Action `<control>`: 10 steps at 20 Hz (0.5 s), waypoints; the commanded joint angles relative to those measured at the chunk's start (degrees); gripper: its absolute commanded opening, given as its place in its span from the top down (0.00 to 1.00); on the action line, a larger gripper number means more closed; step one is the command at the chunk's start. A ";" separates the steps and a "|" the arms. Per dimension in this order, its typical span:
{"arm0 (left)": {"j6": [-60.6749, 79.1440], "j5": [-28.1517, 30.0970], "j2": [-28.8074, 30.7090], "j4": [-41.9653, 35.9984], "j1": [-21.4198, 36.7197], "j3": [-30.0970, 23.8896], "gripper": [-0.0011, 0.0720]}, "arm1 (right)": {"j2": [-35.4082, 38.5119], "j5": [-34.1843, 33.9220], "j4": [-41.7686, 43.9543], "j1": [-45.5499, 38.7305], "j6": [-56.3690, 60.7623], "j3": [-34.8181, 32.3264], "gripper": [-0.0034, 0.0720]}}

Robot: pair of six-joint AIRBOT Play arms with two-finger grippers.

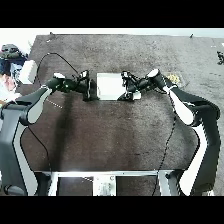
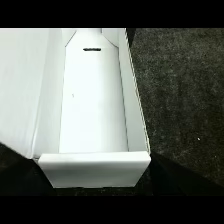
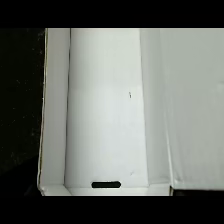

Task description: Fold the box and place the chain.

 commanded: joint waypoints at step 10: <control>-0.11 3.13 -0.92 0.24 -2.64 0.04 0.00 | 0.00 0.00 0.02 0.07 0.04 0.04 0.36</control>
